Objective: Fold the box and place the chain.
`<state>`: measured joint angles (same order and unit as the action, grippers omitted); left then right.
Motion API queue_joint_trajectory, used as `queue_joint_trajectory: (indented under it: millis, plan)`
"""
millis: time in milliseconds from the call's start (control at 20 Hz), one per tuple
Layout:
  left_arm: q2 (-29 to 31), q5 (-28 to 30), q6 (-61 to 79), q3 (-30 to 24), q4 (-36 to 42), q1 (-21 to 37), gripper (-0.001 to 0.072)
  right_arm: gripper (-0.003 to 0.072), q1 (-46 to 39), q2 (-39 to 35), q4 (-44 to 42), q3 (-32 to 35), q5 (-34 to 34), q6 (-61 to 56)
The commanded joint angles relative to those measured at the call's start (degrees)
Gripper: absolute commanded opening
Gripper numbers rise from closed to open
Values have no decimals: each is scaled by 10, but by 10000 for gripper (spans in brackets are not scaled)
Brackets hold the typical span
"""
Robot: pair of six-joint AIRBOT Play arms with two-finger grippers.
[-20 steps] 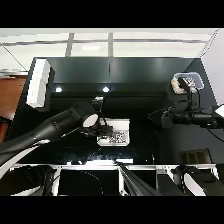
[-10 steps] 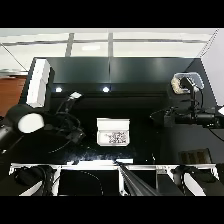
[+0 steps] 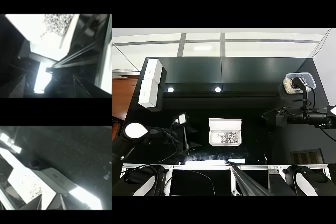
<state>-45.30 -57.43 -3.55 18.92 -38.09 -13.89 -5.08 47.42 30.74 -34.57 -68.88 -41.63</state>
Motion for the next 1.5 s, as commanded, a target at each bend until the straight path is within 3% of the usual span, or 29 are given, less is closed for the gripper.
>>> queue_joint_trajectory:
  millis: [0, 150, 250, 450, 900, 1450]
  plan:
    - [-66, 55, 168, -9, 23, -33, 716, 276, 0, 0, 0, 0, 3, 0]
    - [-141, 92, 190, 12, 43, -44, 715, 275, 0, 0, 0, 0, 4, -1]
    - [-188, 73, 185, 39, 40, -46, 714, 275, 1, 0, 0, 0, 8, -2]
    - [-226, 55, 185, 75, 63, -47, 714, 276, 1, 0, 0, 0, 10, -1]
    - [-227, 66, 187, 77, 56, -119, 714, 275, 1, 0, 10, 0, 14, -1]
    - [-230, 66, 182, 78, 106, -117, 714, 275, 1, 0, 10, 0, 19, -1]
